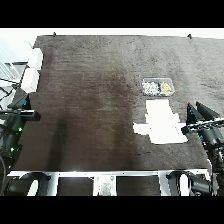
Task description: Fold the box and place the chain.
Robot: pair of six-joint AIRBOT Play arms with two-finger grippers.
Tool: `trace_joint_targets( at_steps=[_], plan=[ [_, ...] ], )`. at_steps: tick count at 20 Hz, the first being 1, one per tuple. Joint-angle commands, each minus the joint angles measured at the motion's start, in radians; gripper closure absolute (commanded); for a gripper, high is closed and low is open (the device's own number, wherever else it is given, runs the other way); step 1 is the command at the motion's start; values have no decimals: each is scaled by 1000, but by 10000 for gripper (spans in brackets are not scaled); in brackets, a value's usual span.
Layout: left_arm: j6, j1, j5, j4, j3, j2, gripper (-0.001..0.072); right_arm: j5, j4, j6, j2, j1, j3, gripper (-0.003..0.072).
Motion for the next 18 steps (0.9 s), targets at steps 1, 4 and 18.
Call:
trace_joint_targets(
  at_steps=[1, 4, 18],
  plan=[
    [0, 0, 0, 0, 0, 0, 689, 1, 0, 0, 1, -1, 0, 384],
    [0, 0, 0, 0, 0, 0, 689, 1, 1, 1, 1, -1, 0, 384],
    [0, 0, 0, 0, 0, 0, 689, 121, -128, 231, -798, -137, 383, 285]
  ],
)
